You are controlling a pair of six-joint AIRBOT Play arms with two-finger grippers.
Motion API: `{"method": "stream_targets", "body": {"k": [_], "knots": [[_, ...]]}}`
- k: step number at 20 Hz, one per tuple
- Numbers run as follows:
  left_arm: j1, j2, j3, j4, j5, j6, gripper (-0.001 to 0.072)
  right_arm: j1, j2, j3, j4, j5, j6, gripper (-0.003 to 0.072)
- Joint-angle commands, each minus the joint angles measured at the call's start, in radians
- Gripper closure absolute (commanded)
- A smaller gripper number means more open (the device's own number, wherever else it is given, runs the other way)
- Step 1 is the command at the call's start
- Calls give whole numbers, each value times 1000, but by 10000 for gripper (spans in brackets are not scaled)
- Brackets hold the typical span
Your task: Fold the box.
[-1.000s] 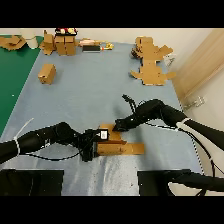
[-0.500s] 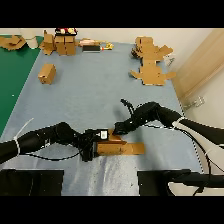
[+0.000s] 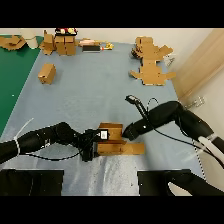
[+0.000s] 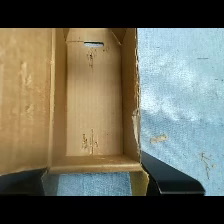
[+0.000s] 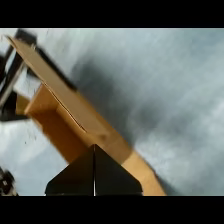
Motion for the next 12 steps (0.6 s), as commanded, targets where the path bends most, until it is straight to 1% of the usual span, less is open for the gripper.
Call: {"method": "stream_targets", "body": {"k": [1,2,3,4,6,8,9,12], "knots": [[0,0,0,0,0,0,364,109,159,-146,-146,-64,-13,680],[0,0,0,0,0,0,364,145,182,-205,-192,-54,-16,596],[0,0,0,0,0,0,364,174,190,-259,-237,-33,-18,380],[0,0,0,0,0,0,364,193,189,-293,-281,6,-18,302],[0,0,0,0,0,0,364,215,187,-301,-348,111,-18,301],[0,0,0,0,0,0,364,214,187,-272,-397,219,-19,230],[0,0,0,0,0,0,364,213,187,-259,-424,259,-28,230],[0,0,0,0,0,0,364,213,177,-222,-415,298,-96,229]]}}
